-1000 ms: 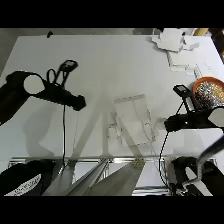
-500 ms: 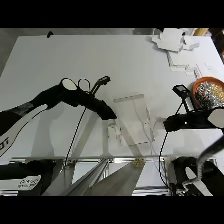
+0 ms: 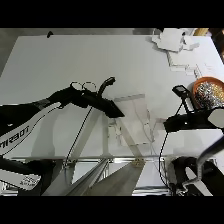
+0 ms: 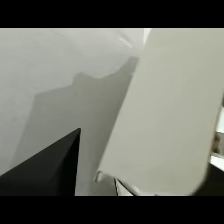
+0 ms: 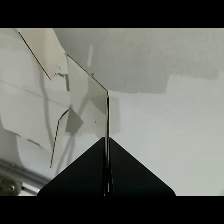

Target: Fold the box and place the chain.

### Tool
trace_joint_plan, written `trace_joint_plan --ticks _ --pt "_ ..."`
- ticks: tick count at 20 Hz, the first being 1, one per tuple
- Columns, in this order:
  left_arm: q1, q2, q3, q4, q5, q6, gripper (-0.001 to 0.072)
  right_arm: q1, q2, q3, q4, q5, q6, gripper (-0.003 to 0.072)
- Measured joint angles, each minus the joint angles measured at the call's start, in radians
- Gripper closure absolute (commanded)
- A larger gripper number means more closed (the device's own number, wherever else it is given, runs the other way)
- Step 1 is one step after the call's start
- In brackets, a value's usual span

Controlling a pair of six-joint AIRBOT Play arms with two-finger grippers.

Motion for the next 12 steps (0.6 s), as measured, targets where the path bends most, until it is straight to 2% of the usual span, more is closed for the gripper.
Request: trace_joint_plan --ticks 1,3,5,7,8,11,12 --pt "-0.006 -0.003 0.002 0.022 -0.001 0.007 0.0355 0.000 0.000 0.000 0.000 0.001 0.000 0.0665" --pt "-0.017 -0.006 0.005 0.060 -0.003 0.016 0.0483 0.000 0.000 0.000 0.000 0.003 0.000 0.0665" --pt "-0.021 -0.007 0.006 0.082 -0.003 0.026 0.0515 0.000 0.000 0.000 0.000 0.004 0.000 0.0665" --pt "-0.021 -0.006 0.006 0.097 -0.004 0.045 0.0623 0.000 0.000 0.000 0.000 0.005 -0.001 0.0665" --pt "-0.019 -0.005 0.006 0.103 -0.004 0.058 0.0705 0.000 0.000 0.000 0.000 0.005 -0.001 0.0665" --pt "-0.018 0.011 0.007 0.125 -0.002 0.113 0.0704 0.000 0.000 0.000 0.005 0.005 -0.001 0.0658" --pt "-0.018 0.019 0.007 0.132 0.009 0.127 0.0705 0.000 0.000 0.000 0.010 0.005 -0.001 0.0609"
